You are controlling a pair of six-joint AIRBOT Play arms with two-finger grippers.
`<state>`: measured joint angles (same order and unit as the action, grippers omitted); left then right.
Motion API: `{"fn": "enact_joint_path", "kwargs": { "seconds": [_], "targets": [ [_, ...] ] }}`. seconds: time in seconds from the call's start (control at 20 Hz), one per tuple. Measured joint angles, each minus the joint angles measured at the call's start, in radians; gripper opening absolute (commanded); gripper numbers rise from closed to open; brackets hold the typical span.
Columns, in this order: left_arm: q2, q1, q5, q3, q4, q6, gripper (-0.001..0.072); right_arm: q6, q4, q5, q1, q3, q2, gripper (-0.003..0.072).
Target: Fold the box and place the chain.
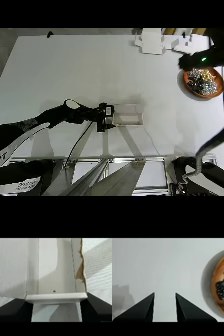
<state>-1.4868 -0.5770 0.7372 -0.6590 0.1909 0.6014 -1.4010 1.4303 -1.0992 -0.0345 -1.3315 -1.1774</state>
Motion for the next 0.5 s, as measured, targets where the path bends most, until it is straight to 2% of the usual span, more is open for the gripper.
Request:
{"fn": "enact_joint_path", "kwargs": {
  "seconds": [0.2, 0.5],
  "targets": [
    [0.000, 0.000, 0.000, 0.000, 0.000, 0.000, 0.0212, 0.062, -0.098, 0.042, -0.166, -0.055, -0.142, 0.0294],
    [0.000, 0.000, 0.000, 0.000, 0.000, 0.000, 0.0212, 0.089, 0.002, 0.065, -0.315, -0.074, -0.332, 0.0274]
  ]
}}
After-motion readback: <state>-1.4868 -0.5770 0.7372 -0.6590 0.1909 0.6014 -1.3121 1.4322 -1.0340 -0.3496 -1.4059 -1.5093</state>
